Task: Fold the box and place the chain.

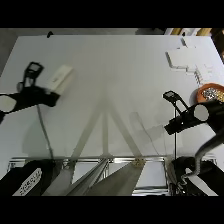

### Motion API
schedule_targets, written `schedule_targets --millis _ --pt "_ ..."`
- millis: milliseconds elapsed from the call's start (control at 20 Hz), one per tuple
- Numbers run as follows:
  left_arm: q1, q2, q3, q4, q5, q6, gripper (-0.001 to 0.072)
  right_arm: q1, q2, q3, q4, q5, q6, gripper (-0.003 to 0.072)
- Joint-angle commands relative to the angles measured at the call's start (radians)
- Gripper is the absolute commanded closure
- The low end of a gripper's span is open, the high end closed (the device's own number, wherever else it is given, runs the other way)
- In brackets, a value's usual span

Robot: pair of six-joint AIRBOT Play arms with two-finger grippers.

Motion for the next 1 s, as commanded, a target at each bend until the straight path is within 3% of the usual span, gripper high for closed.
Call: schedule_targets --millis 0,50,200,500,950 --pt "0.200 -0.040 -0.014 0.148 -0.122 -0.178 0.0357 -0.001 0.001 0.001 0.000 0.000 0.000 0.0668" --pt "0.224 -0.061 -0.018 0.148 -0.147 -0.186 0.0324 -0.001 0.001 0.001 0.000 0.001 0.000 0.0668" --pt "0.240 -0.103 -0.019 0.148 -0.195 -0.187 0.0011 -0.001 0.001 0.001 0.000 0.000 0.000 0.0668" --pt "0.239 -0.059 -0.019 0.148 -0.224 -0.186 0.0015 -0.001 0.001 0.001 0.000 0.000 0.000 0.0668" --pt "0.129 0.335 -0.019 0.149 -0.176 -0.190 0.0018 -0.001 0.001 0.001 0.000 0.000 0.000 0.0668"
